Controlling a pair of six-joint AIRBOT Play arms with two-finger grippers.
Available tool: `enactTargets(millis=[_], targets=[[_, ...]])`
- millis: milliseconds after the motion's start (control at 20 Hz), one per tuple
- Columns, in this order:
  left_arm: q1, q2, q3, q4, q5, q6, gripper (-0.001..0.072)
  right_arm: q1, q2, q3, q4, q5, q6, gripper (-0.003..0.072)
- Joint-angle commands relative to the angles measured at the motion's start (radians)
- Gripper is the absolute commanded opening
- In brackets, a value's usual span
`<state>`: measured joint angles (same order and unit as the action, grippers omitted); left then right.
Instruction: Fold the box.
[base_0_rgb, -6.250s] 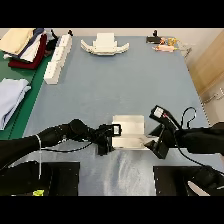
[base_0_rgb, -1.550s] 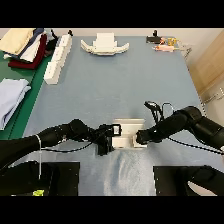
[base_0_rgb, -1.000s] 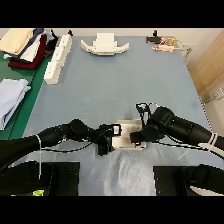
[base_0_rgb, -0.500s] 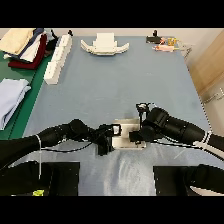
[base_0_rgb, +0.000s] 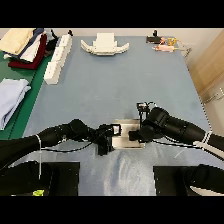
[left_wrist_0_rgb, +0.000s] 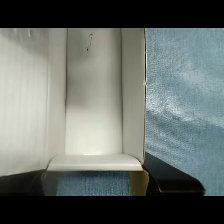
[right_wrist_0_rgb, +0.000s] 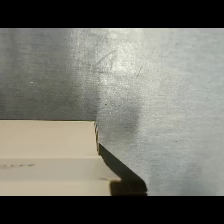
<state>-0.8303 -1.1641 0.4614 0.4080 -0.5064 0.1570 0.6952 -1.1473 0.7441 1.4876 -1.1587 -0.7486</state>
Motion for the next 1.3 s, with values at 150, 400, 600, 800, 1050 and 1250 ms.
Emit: enactTargets(millis=[150, 400, 600, 800, 1050, 1250], targets=[[0.001, 0.000, 0.001, 0.000, 0.000, 0.001, 0.0513, 0.001, 0.000, 0.000, 0.013, -0.005, -0.023, 0.0315], [0.001, 0.000, 0.001, 0.000, 0.000, 0.001, 0.0513, 0.001, 0.000, 0.000, 0.018, -0.004, -0.022, 0.0320], [0.001, 0.000, 0.001, 0.000, 0.000, 0.001, 0.0513, 0.001, -0.001, 0.000, 0.019, -0.004, -0.019, 0.0005], [0.001, 0.000, 0.001, 0.000, 0.000, 0.001, 0.0513, 0.001, 0.000, 0.000, 0.019, -0.001, -0.031, 0.0356], [0.001, 0.000, 0.001, 0.000, 0.000, 0.001, 0.0513, 0.001, 0.000, 0.000, 0.040, -0.008, -0.039, 0.0015], [0.001, 0.000, 0.001, 0.000, 0.000, 0.001, 0.0513, 0.001, 0.002, 0.001, 0.048, -0.017, -0.045, 0.0442]])
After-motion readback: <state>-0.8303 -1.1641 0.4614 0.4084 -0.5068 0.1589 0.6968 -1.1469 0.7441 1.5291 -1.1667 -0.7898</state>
